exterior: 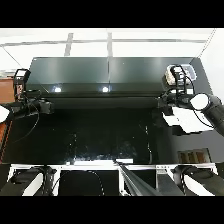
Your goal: Fold the box and place the chain.
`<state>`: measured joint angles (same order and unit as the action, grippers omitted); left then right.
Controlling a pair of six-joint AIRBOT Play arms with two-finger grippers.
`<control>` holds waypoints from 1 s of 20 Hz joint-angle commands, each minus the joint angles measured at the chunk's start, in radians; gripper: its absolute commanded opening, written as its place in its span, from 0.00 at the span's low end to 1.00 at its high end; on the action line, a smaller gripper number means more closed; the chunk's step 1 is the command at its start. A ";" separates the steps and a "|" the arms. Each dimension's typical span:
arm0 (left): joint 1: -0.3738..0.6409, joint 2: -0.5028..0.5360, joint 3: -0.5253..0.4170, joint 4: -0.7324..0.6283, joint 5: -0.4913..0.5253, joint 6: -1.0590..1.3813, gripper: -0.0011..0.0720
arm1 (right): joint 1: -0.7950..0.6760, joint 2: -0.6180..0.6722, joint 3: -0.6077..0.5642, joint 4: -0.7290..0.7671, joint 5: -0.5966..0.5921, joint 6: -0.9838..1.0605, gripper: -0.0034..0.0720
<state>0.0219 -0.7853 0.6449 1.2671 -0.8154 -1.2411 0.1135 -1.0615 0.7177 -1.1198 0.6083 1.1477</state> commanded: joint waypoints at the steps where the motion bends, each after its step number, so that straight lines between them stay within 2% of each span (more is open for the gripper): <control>1: 0.000 0.001 0.000 0.000 0.000 0.000 0.05 | 0.001 -0.001 0.000 0.000 0.000 0.000 0.07; 9: 0.000 0.001 0.000 0.000 0.000 0.000 0.05 | 0.001 -0.001 0.000 0.008 -0.017 0.001 0.07; 14: 0.000 0.001 0.000 0.000 0.000 0.000 0.05 | 0.003 -0.001 0.000 0.283 -0.108 0.000 0.07; 15: 0.000 0.001 0.000 0.000 0.000 0.000 0.05 | 0.003 -0.002 0.000 0.285 -0.169 0.000 0.08; 16: 0.000 0.001 0.000 0.001 0.000 0.000 0.05 | -0.003 -0.002 0.000 0.238 -0.244 0.000 0.40; 17: 0.000 0.001 0.000 0.001 0.001 0.000 0.05 | -0.011 -0.002 0.000 0.157 -0.322 -0.002 0.99; 18: -0.001 0.001 0.000 0.000 0.005 0.000 0.05 | -0.034 -0.002 0.000 0.055 -0.382 0.008 0.99; 20: -0.001 0.001 0.000 -0.024 0.026 0.000 0.05 | -0.164 -0.003 0.001 -0.022 -0.449 0.031 0.99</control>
<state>0.0219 -0.7853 0.6449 1.2633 -0.8074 -1.2415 0.0479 -1.0634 0.7177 -1.0187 0.3126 1.1534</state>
